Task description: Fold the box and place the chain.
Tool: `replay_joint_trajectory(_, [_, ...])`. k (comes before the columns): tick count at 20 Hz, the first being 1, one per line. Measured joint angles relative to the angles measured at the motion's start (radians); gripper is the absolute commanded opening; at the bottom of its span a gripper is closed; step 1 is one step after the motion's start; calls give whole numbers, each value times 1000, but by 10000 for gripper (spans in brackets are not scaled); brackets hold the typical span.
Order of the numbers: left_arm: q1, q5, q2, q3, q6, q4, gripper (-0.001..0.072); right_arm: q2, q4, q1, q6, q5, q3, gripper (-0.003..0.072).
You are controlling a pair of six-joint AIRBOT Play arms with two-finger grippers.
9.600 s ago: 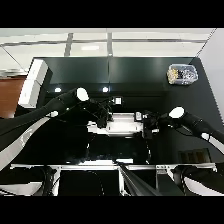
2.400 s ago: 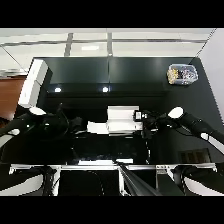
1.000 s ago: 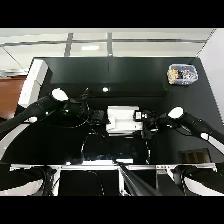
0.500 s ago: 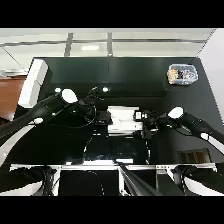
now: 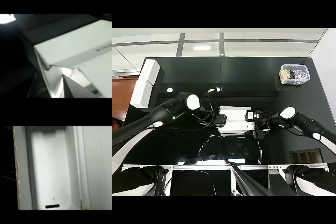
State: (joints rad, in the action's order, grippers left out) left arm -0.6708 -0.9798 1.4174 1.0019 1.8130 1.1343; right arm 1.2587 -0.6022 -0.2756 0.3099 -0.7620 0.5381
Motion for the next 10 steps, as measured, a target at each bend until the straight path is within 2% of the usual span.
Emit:
replay_joint_trajectory(5, [-85,-85,66,106,178,200,387,0,0,0,0,0,0,136])
replay_joint_trajectory(10, [-143,-155,127,188,338,294,387,0,0,0,0,0,0,136])
